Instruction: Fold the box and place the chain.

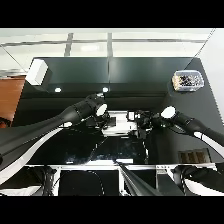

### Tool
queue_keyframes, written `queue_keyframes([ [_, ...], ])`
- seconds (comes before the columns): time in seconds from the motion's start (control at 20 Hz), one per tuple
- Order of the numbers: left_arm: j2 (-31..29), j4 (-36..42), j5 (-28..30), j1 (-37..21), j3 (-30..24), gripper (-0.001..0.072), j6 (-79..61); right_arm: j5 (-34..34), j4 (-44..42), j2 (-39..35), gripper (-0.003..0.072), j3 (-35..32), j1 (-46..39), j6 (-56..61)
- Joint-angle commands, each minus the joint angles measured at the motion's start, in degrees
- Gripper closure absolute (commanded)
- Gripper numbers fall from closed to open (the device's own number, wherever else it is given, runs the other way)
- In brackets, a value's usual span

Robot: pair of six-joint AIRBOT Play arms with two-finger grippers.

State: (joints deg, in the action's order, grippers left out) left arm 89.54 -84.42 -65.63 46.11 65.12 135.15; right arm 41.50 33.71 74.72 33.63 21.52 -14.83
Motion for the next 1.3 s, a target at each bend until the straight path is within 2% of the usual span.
queue_keyframes([
  [0.0, 0.2, 0.3, 0.6, 0.0, 0.0, 0.0683, -0.8, 0.0, 0.0, 0.0, 0.0200, 0.0, 0.0, 0.0],
  [0.2, 0.2, 1.1, 0.9, 0.0, 0.0, 0.0683, -1.4, 0.0, 0.0, 0.0, 0.0199, 0.0, 0.0, 0.0],
  [0.25, 0.2, 1.0, 0.9, 0.0, 0.0, 0.0683, -1.4, 0.0, 0.0, 0.0, 0.0150, 0.0, 0.0, 0.0],
  [0.3, 0.2, 1.0, 0.9, 0.0, 0.0, 0.0683, -1.4, -0.2, -0.1, 0.0, 0.0009, 0.0, 0.0, 0.1],
  [0.35, 0.2, 1.0, 0.9, 0.0, 0.0, 0.0683, -1.4, -0.2, 0.0, -0.1, -0.0021, 0.0, 0.0, 0.2],
  [0.75, 0.2, 0.9, 0.6, 0.0, 0.0, 0.0683, -2.8, 3.3, 7.3, -6.9, -0.0018, 0.0, -0.5, 2.0],
  [0.95, 0.2, 0.9, 0.6, 0.0, 0.0, 0.0683, -2.8, 3.5, 7.2, -7.2, 0.0319, 0.0, -0.4, 2.5],
  [1.0, 0.2, 0.9, 0.6, 0.0, 0.0, 0.0683, -2.8, 3.5, 7.2, -7.2, 0.0458, 0.0, -0.4, 2.9],
  [1.2, 0.2, 0.9, 0.7, 0.0, 0.0, 0.0683, -3.0, 3.5, 7.3, -7.2, 0.0452, 0.0, -0.5, 4.1],
  [1.25, 0.2, 0.9, 0.7, -0.1, 0.0, 0.0683, -3.0, 3.5, 7.3, -7.2, 0.0345, 0.0, -0.5, 4.5],
])
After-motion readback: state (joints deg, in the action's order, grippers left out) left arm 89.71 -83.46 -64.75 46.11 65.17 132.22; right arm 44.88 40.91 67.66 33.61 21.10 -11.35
